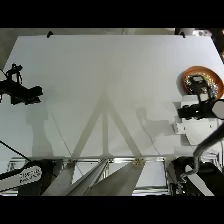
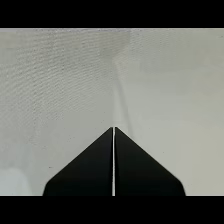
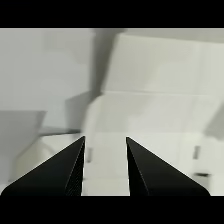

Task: Fold the box and place the chain.

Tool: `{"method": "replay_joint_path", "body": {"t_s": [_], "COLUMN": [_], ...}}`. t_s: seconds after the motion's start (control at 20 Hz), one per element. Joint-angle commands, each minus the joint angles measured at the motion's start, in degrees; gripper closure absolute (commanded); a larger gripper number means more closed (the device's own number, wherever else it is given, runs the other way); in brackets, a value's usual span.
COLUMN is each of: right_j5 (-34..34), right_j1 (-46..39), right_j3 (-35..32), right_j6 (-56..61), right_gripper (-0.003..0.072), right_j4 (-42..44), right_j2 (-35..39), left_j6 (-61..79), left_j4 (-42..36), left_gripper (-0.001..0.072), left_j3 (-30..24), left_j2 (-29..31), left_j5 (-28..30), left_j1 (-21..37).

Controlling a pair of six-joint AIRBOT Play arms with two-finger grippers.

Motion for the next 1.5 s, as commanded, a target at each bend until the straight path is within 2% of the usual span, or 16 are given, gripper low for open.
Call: {"method": "replay_joint_path", "body": {"t_s": [0.0, 0.05, 0.15, 0.3, 0.4, 0.6, 0.7, 0.95, 1.2, 1.45], "right_j5": [2.51, 1.97, 2.45, 4.17, 7.13, 8.57, 10.88, 15.15, 17.77, 20.46], "right_j1": [-6.69, -10.82, -18.86, -26.71, -30.32, -37.77, -42.01, -49.62, -50.01, -50.03], "right_j3": [8.87, 10.69, 13.62, 19.65, 26.03, 35.41, 36.06, 36.06, 36.04, 35.95], "right_j6": [1.07, 0.83, -1.27, -7.56, -10.93, -19.17, -25.29, -35.01, -39.15, -39.74], "right_gripper": [0.0388, 0.0365, 0.0222, 0.0231, 0.0231, 0.0276, 0.0276, 0.0282, 0.0281, 0.0286], "right_j4": [-17.86, -16.72, -15.80, -12.24, -10.75, -3.39, 1.66, 8.13, 9.35, 6.36], "right_j2": [-3.21, -5.49, -11.63, -21.51, -28.20, -36.30, -38.86, -44.61, -47.67, -50.18], "left_j6": [0.00, 0.00, 0.00, 0.00, 0.00, 0.00, 0.00, 0.00, 0.00, 0.00], "left_j4": [0.02, 0.00, 0.02, -0.09, -0.09, -0.11, -0.11, -0.11, -0.11, -0.11], "left_gripper": [0.0700, 0.0700, 0.0700, 0.0700, 0.0700, 0.0700, 0.0700, 0.0700, 0.0700, 0.0700], "left_j3": [-0.02, -0.02, -0.02, -0.02, -0.02, -0.02, -0.02, -0.02, -0.02, -0.02], "left_j2": [-0.02, -0.02, -0.02, -0.02, -0.02, -0.02, -0.02, -0.02, -0.04, -0.02], "left_j5": [0.00, 0.02, 0.02, 0.02, 0.02, 0.00, 0.00, 0.00, 0.02, 0.00], "left_j1": [0.04, 0.04, 0.04, 0.04, 0.04, 0.04, 0.04, 0.04, 0.04, 0.04]}}
